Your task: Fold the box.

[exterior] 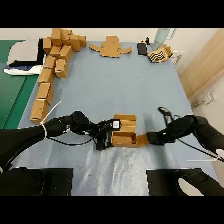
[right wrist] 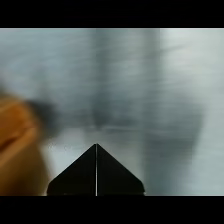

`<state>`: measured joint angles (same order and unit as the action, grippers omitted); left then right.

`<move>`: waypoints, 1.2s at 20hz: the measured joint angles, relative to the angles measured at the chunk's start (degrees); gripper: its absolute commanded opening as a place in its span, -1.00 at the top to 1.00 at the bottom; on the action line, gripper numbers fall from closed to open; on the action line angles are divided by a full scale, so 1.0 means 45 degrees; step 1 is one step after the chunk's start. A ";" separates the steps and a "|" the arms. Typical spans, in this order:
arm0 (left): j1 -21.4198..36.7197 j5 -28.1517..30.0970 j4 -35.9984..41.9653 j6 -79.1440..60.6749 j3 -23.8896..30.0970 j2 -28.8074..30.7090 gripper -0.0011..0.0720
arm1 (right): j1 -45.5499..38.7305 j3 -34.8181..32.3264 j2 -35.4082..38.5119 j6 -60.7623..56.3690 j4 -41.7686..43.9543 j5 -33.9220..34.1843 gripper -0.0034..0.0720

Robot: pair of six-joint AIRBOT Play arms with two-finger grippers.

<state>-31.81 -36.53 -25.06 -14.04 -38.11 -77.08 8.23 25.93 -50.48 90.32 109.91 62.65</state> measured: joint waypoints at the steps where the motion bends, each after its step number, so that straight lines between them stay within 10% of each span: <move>1: 0.0000 0.0000 0.0005 0.0000 0.0000 0.0000 -0.46 | 0.0029 -0.0019 0.0005 0.0005 -0.0151 -0.0063 0.90; 8: 0.0000 0.0000 0.0005 -0.0005 0.0000 0.0000 -0.46 | 0.0233 -0.0049 0.0471 0.0160 0.0641 0.0068 0.90; 11: 0.0000 0.0000 0.0005 -0.0005 0.0000 0.0000 -0.47 | 0.0296 -0.0044 0.0398 0.0593 0.1481 -0.0277 0.12; 20: 0.0000 0.0000 0.0005 -0.0005 0.0000 0.0000 -0.46 | 0.0330 0.0903 0.0374 0.0996 0.2662 0.0345 0.07; 21: 0.0000 0.0000 0.0005 -0.0005 0.0000 0.0000 -0.46 | 0.0330 0.1015 0.0374 0.1001 0.2705 0.0437 -0.29; 24: 0.0000 0.0000 0.0005 -0.0005 0.0000 0.0000 -0.46 | 0.0330 0.1239 0.0364 0.1030 0.2817 0.0573 -0.34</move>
<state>-31.81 -36.53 -25.04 -14.06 -38.11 -77.08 9.72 31.51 -48.84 94.96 122.58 65.23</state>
